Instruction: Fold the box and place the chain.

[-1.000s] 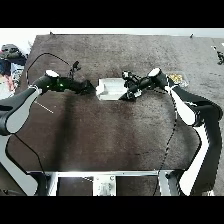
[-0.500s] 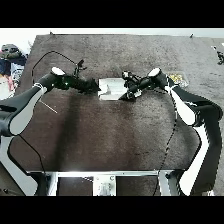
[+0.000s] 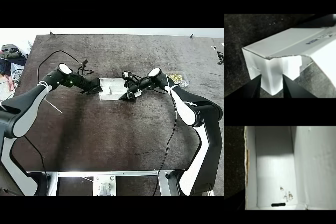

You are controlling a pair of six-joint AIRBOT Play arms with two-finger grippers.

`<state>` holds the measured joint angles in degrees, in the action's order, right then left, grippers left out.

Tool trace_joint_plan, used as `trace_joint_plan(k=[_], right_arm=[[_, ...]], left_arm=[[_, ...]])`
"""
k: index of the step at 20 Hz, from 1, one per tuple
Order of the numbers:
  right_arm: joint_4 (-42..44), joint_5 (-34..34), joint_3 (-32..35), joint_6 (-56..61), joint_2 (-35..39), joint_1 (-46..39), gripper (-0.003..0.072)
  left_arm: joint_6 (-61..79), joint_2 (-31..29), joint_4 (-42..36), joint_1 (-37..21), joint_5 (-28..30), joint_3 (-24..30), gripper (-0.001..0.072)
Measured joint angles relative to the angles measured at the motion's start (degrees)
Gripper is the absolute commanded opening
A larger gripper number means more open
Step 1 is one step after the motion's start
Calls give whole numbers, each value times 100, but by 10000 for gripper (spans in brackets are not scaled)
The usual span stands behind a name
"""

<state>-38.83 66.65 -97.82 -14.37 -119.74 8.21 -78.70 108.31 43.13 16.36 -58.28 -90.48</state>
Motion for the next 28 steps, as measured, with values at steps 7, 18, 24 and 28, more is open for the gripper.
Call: trace_joint_plan(k=[7,18,24,28], right_arm=[[0,0,2,0,0,0,463],[2,2,0,-2,0,0,463],[2,0,0,-2,0,0,463],[2,2,0,-2,0,0,463]], left_arm=[[-804,0,579,170,122,-166,293],[-2800,61,2747,874,120,-671,291],[-3705,586,3989,1303,-667,-1700,291],[-4131,957,4581,1493,-1154,-2245,291]])
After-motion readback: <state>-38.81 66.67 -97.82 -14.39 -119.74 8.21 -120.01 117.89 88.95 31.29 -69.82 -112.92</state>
